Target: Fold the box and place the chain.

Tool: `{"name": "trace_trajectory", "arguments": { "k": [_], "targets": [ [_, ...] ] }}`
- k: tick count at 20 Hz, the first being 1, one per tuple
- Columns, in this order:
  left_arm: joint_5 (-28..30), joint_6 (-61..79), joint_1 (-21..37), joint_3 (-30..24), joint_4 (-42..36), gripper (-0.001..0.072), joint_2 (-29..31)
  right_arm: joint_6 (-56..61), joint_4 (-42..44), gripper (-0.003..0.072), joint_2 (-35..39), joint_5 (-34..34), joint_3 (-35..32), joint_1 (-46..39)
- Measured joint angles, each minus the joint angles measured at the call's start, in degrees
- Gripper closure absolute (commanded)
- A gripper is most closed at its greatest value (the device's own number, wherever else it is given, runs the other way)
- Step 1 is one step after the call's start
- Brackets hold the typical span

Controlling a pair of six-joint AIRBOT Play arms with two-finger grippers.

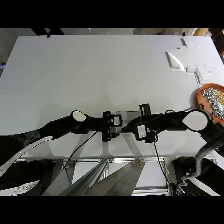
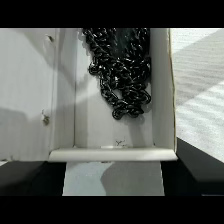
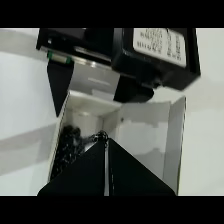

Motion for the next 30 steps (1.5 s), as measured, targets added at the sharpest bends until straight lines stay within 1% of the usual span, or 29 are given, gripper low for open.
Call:
{"name": "trace_trajectory", "arguments": {
  "k": [1,2,3,4,7,10,13,16,19,21,26,30],
  "targets": [
    [0.0,0.0,0.0,0.0,0.0,0.0395,0.0,0.8,-0.2,0.0669,-1.0,-0.9,0.0,0.9],
    [0.0,0.0,0.0,0.0,0.0,0.0395,0.0,2.0,-1.0,0.0646,-1.9,-1.6,0.0,1.5],
    [0.0,0.0,0.0,0.0,0.0,0.0395,0.0,3.1,-2.2,0.0579,-2.6,-1.9,0.0,1.9],
    [0.0,0.0,0.0,0.0,0.0,0.0395,0.0,4.3,-3.6,0.0551,-3.1,-2.1,0.0,2.2],
    [0.0,0.0,0.0,0.0,0.0,0.0395,0.0,7.3,-7.4,0.0551,-3.5,-1.6,0.4,2.2],
    [0.0,0.0,0.0,0.0,0.0,0.0395,0.0,8.8,-11.6,0.0552,-1.8,3.4,2.2,-1.2],
    [0.0,0.0,0.0,0.0,0.0,0.0395,0.0,9.3,-18.0,0.0552,0.9,8.8,3.6,-7.9],
    [0.0,0.0,0.0,0.0,0.0,0.0395,0.0,9.4,-23.9,0.0552,1.1,12.2,4.1,-16.9],
    [0.0,0.0,0.0,0.0,0.0,0.0395,0.0,8.3,-26.8,0.0552,-1.5,13.6,4.3,-24.1],
    [0.0,0.0,0.0,0.0,0.0,0.0395,0.0,7.4,-27.8,0.0552,-4.2,13.9,4.3,-26.7],
    [0.0,0.0,0.0,0.0,0.0,0.0395,0.0,6.6,-29.6,0.0549,-12.4,13.6,4.4,-29.0],
    [0.0,0.0,0.0,0.0,0.0,0.0395,0.0,4.7,-30.1,0.0548,-17.2,12.4,4.4,-29.4]
  ]
}}
